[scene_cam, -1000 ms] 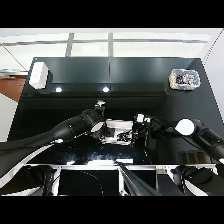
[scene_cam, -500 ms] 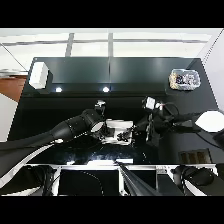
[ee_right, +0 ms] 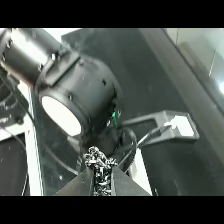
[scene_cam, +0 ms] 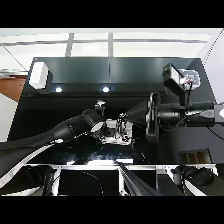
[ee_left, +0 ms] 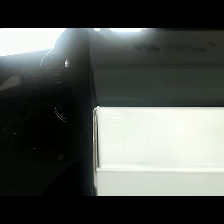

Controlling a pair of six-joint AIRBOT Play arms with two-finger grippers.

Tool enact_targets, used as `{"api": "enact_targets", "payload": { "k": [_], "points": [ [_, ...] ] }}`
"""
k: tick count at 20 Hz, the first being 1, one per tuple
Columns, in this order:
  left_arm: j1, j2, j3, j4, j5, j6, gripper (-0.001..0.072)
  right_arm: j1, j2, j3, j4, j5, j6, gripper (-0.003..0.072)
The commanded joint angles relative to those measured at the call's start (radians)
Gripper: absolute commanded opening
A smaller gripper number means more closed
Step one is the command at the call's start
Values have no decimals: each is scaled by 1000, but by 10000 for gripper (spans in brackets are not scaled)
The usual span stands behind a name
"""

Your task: Fold the box and place the chain.

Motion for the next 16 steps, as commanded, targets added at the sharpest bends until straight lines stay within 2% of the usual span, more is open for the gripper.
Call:
{"api": "enact_targets", "payload": {
  "k": [1,3,6,8,9,10,11,15,16],
  "points": [
    [1,0,0,0,2,0,35,0,-4,9,-46,-14,9,30],
    [1,0,0,0,2,0,35,0,-18,-24,-131,-14,66,30],
    [1,0,0,0,2,0,35,1,-46,-129,-109,-30,68,30],
    [1,0,0,0,2,0,35,0,-65,-195,-71,-94,69,32],
    [1,0,0,1,2,0,35,0,-72,-214,-67,-120,76,107],
    [1,0,0,0,2,0,35,0,-76,-220,-78,-138,79,542],
    [1,0,0,1,2,0,35,-4,-76,-219,-93,-156,79,690],
    [1,0,0,1,2,0,35,-140,-76,-195,-275,-99,77,692],
    [1,0,0,1,2,0,35,-180,-76,-208,-331,-54,65,622]
  ]
}}
